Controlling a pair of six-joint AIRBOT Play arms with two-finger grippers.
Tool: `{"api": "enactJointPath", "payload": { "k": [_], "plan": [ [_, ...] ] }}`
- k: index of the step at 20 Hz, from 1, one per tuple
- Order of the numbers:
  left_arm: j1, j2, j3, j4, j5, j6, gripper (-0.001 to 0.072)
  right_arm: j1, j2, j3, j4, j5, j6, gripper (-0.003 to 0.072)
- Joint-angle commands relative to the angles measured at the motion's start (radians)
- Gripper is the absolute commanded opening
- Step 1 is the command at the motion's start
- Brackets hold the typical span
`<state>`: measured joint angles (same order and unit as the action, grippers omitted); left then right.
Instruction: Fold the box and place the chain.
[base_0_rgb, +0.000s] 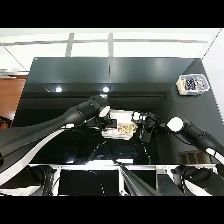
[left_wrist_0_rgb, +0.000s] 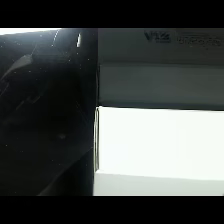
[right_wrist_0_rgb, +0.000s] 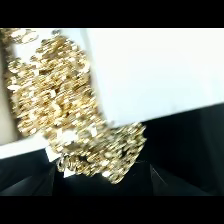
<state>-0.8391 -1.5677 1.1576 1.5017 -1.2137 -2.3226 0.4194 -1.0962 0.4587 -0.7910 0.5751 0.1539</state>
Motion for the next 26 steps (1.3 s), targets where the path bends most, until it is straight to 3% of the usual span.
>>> {"api": "enactJointPath", "payload": {
  "k": [1,3,4,5,6,7,8,11,13,19,22,26],
  "plan": [
    [0.001,0.0,0.0,0.0,0.001,0.0,0.003,0.002,-0.032,0.0,0.033,-0.041,-0.037,0.072],
    [0.001,0.0,0.0,0.0,0.0,0.0,0.003,0.002,-0.039,0.0,0.032,-0.042,-0.037,0.0675],
    [0.001,0.0,0.0,0.0,0.001,0.0,0.003,0.002,-0.039,0.0,0.031,-0.042,-0.036,0.0502],
    [0.001,0.0,0.0,0.0,0.001,0.0,0.003,0.002,-0.039,0.0,0.032,-0.04,-0.035,0.0479],
    [0.001,0.0,0.0,0.0,0.001,0.0,0.003,0.002,-0.039,0.0,0.032,-0.036,-0.032,0.0388],
    [0.001,0.0,0.0,0.0,0.001,0.0,0.003,0.002,-0.035,0.0,0.031,-0.029,-0.021,0.0147],
    [0.001,0.0,0.0,0.0,0.001,0.0,0.003,0.002,-0.028,0.0,0.027,-0.02,-0.011,0.0015],
    [0.001,0.0,0.0,0.0,0.0,0.0,0.003,0.001,0.023,0.0,-0.008,-0.007,0.099,0.0015],
    [0.001,0.0,0.0,0.0,0.0,0.0,0.003,-0.008,0.096,0.013,-0.087,0.03,0.282,0.0015],
    [0.001,0.0,0.0,0.0,0.003,0.0,0.003,-0.11,0.297,0.192,-0.135,0.396,0.72,0.0014],
    [0.001,0.0,0.0,0.0,0.005,0.0,0.003,-0.127,0.323,0.293,-0.004,0.554,0.752,0.0014],
    [0.001,0.0,0.0,0.0,0.005,0.0,0.003,-0.127,0.323,0.38,0.271,0.57,0.746,0.0014]
  ]
}}
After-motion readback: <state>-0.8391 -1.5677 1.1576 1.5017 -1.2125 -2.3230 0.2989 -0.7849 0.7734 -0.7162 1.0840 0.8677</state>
